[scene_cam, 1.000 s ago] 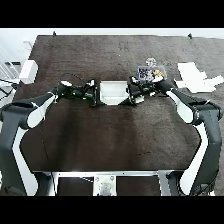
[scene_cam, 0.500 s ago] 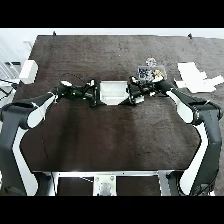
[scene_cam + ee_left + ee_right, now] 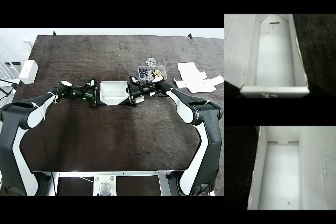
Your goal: Fold the box and place the chain.
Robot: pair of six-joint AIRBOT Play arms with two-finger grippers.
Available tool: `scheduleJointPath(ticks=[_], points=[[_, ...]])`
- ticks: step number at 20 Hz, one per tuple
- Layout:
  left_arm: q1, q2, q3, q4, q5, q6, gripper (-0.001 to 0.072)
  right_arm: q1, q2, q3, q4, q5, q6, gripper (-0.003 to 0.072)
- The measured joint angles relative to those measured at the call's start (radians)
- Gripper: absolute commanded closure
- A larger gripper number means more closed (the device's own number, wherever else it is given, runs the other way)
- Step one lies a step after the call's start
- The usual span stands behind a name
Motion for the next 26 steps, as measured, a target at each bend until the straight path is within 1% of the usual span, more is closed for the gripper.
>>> scheduleJointPath(ticks=[1, 2, 3, 4, 13, 19, 20, 21, 22, 23, 26], points=[[0.000, 0.000, 0.000, -0.001, 0.000, 0.000, 0.0430, 0.000, 0.000, 0.000, 0.000, 0.000, 0.000, 0.0115], [0.000, 0.000, 0.000, -0.002, 0.000, 0.000, 0.0430, 0.000, 0.000, 0.000, 0.000, 0.000, 0.000, 0.0044], [-0.001, 0.000, 0.000, -0.005, 0.003, 0.001, 0.0430, 0.001, 0.000, 0.000, 0.003, -0.003, 0.001, -0.0005], [-0.003, -0.001, 0.000, -0.009, 0.009, 0.002, 0.0430, 0.002, 0.000, 0.000, 0.008, -0.004, 0.010, -0.0034], [-0.001, -0.001, 0.000, -0.009, 0.005, -0.002, 0.0430, -0.090, 0.053, 0.000, -0.005, 0.047, 0.157, -0.0034], [-0.001, -0.001, 0.000, -0.007, 0.001, 0.000, 0.0430, -0.175, 0.126, 0.000, -0.009, 0.121, 0.218, -0.0034], [-0.001, -0.001, 0.000, -0.007, 0.000, 0.000, 0.0430, -0.184, 0.140, 0.000, -0.008, 0.141, 0.231, 0.0003], [-0.001, -0.001, 0.000, -0.007, 0.000, 0.000, 0.0430, -0.191, 0.153, 0.000, -0.008, 0.156, 0.248, 0.0163], [-0.001, -0.001, 0.000, -0.007, 0.000, 0.000, 0.0430, -0.192, 0.163, 0.000, -0.006, 0.174, 0.266, 0.0509], [-0.001, -0.001, 0.000, -0.007, 0.000, 0.000, 0.0430, -0.189, 0.172, 0.000, 0.003, 0.203, 0.281, 0.0665], [-0.001, -0.001, 0.000, -0.007, 0.000, -0.002, 0.0430, -0.165, 0.185, -0.010, 0.036, 0.264, 0.308, 0.0671]])
